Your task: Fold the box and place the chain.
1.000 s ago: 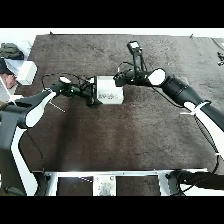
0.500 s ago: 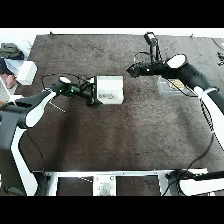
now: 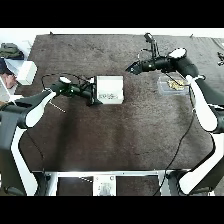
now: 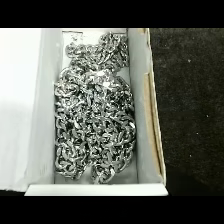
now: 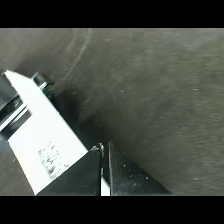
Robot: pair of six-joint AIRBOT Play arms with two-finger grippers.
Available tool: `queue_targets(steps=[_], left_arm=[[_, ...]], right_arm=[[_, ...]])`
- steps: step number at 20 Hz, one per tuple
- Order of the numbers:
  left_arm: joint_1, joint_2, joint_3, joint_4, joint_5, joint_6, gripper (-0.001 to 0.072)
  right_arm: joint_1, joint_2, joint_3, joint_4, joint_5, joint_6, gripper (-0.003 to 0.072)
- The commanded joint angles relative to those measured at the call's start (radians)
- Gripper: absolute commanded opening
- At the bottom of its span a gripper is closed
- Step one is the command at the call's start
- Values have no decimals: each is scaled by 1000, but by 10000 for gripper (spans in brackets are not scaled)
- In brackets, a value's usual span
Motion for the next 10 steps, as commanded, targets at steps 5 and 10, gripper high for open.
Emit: queue_targets(steps=[5, 10], left_arm=[[1, 0, 0, 0, 0, 0, 345], [1, 0, 0, 0, 0, 0, 345]], right_arm=[[23, -61, 50, 21, 189, -64, 108], [62, -61, 50, 21, 222, -124, 108]])
